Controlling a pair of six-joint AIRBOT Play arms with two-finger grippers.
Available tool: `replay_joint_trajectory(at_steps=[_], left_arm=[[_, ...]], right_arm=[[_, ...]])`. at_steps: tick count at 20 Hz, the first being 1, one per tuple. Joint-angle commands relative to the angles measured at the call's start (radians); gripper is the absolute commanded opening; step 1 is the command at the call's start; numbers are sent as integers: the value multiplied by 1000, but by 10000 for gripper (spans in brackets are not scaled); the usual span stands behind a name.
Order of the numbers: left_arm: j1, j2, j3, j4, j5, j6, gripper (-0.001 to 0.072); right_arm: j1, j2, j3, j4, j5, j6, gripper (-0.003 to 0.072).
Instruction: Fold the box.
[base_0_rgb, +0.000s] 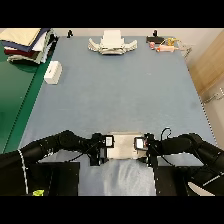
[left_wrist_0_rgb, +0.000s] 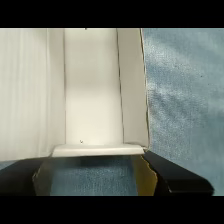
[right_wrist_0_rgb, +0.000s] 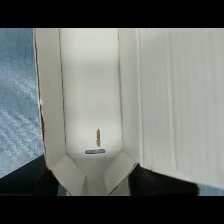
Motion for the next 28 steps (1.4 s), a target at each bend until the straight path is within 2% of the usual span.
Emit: replay_joint_trajectory(at_steps=[1, 11, 17, 19, 23, 24, 25, 28], left_arm=[[1, -14, 4, -39, 14, 0, 696], [0, -13, 4, -38, 23, 65, 695], [-62, -23, 0, -38, 60, 52, 694], [-61, -26, -4, -38, 64, 40, 647], [-61, -26, -4, -38, 66, 34, 645], [-61, -26, -4, -38, 66, 34, 597], [-61, -26, -4, -38, 66, 34, 468], [-61, -26, -4, -38, 66, 34, 461]], right_arm=[[1, 0, 1, 0, 0, 0, 510], [1, 0, 1, 0, 0, 0, 510], [1, 0, 1, 0, 0, 0, 510], [1, 0, 1, 0, 0, 0, 511], [1, 0, 1, 0, 0, 0, 511], [1, 0, 1, 0, 0, 0, 511], [1, 0, 1, 0, 0, 0, 511], [1, 0, 1, 0, 0, 0, 511]])
